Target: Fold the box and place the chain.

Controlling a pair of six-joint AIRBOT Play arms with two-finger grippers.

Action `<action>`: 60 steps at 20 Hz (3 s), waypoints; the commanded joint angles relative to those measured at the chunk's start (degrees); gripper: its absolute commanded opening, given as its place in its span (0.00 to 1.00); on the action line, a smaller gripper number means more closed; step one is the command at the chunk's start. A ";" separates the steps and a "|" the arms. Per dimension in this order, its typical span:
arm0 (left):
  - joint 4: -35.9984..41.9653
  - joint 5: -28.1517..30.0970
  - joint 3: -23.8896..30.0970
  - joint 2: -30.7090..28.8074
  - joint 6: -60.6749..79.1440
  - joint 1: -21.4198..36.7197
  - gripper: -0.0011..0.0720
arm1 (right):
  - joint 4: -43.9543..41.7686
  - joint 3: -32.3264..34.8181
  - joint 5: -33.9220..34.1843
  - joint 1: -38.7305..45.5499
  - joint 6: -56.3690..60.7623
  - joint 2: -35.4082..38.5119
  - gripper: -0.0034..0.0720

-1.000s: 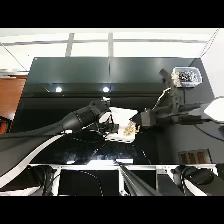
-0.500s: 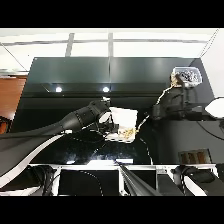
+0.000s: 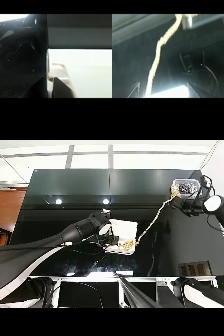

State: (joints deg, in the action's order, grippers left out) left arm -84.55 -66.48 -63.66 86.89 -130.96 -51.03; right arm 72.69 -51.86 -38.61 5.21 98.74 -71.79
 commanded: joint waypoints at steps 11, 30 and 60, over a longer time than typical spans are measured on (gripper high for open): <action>-0.02 1.73 -0.02 -0.04 0.02 0.07 0.06 | 24.33 -20.11 -7.65 -11.10 6.16 -21.84 0.70; -0.94 1.70 -0.04 -0.04 0.02 0.07 0.06 | 16.92 -20.15 -9.70 -10.21 14.23 -24.20 0.58; -0.42 1.25 -0.02 -0.04 0.02 0.04 0.06 | -15.50 -19.61 -38.77 -13.16 -13.90 28.74 0.06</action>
State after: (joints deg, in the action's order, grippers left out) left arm -84.97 -65.19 -63.66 86.89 -130.96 -51.03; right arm 63.05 -71.77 -74.52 -6.17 86.63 -44.40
